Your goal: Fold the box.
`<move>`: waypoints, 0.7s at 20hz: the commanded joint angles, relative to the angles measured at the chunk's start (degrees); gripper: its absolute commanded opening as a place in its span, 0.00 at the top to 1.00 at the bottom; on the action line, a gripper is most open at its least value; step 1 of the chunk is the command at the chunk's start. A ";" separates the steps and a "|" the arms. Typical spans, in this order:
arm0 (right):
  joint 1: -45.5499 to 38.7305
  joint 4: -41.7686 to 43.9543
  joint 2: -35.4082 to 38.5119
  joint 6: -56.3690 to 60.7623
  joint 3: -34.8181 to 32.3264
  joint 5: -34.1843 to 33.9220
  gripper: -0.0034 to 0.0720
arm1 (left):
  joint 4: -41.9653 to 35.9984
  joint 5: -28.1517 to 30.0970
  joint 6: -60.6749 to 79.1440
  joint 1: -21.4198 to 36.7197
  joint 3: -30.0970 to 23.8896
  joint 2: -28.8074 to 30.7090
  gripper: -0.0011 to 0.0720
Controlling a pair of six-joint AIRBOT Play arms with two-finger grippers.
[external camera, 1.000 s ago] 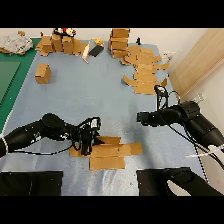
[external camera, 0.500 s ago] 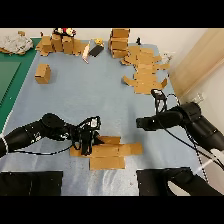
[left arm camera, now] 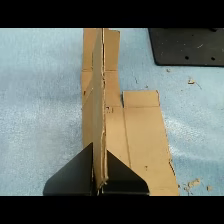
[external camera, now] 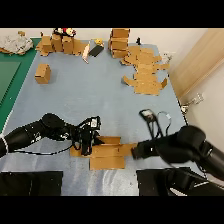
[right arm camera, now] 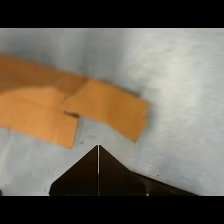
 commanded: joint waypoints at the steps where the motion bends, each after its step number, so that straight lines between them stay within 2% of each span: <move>1: 15.72 -4.33 1.64 -1.88 -3.65 5.27 0.96 | 0.00 0.04 0.00 -0.02 0.00 0.00 0.97; 7: 46.71 -25.94 1.31 5.14 -13.31 18.67 0.95 | 0.00 0.02 0.00 -0.02 0.00 0.00 0.97; 8: 49.75 -29.77 0.66 5.14 -14.40 19.69 0.79 | 0.00 0.02 0.00 -0.02 0.00 0.00 0.97; 9: 51.39 -33.07 -0.35 5.11 -15.04 20.04 0.37 | 0.00 0.00 0.00 -0.02 0.02 0.00 0.97; 10: 51.69 -34.88 -1.57 4.98 -15.19 20.09 0.34 | 0.00 0.00 0.00 -0.02 0.00 0.00 0.97; 14: 51.54 -37.29 -7.26 5.01 -15.19 21.79 0.34 | 0.00 0.02 0.00 -0.02 0.00 0.00 0.97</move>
